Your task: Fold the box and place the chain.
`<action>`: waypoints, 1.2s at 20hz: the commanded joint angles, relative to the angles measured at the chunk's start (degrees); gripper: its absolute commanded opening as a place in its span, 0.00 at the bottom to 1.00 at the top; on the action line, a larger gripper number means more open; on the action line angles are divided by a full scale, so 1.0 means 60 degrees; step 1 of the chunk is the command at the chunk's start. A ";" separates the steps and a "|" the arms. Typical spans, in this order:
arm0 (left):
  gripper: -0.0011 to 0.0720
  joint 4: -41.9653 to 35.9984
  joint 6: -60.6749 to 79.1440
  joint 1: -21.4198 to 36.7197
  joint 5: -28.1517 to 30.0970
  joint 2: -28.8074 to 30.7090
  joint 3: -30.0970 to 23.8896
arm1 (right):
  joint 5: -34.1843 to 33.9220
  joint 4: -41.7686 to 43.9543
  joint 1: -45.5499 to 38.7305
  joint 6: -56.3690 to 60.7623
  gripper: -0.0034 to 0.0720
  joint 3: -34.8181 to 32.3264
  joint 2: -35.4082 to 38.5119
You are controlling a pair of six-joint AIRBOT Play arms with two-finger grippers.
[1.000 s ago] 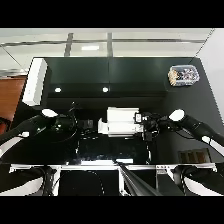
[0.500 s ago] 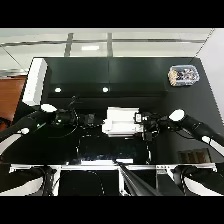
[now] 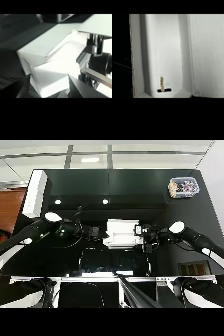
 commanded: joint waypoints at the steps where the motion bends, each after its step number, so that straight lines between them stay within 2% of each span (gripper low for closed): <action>1: 0.74 0.1792 -0.2514 -0.0535 0.0346 -0.0004 0.0565 | 0.0004 0.0000 0.0004 0.0004 0.58 0.0004 -0.0004; 2: 0.74 0.2299 -0.3242 -0.0583 0.0423 -0.0004 0.0699 | 0.0004 0.0000 0.0004 0.0004 0.58 0.0004 -0.0004; 5: 0.73 0.2295 -0.3330 -0.0809 0.0412 -0.0004 0.1002 | 0.0004 0.0000 0.0004 0.0004 0.58 0.0004 -0.0004; 6: 0.68 0.2295 -0.3413 -0.0914 0.0419 -0.0004 0.1096 | 0.0004 0.0000 0.0004 0.0004 0.58 0.0004 -0.0004; 8: 0.68 0.2335 -0.3628 -0.1162 0.0503 -0.0004 0.1264 | 0.0004 0.0000 0.0004 0.0004 0.58 0.0004 -0.0004; 17: 0.67 0.3472 -0.5887 -0.2240 0.1650 -0.0004 0.1370 | 0.0004 0.0000 0.0004 0.0004 0.58 0.0004 -0.0004; 24: 0.67 0.6437 -0.8360 -0.2601 0.1650 -0.0007 0.1971 | 0.0004 0.0000 0.0004 0.0004 0.58 0.0004 -0.0004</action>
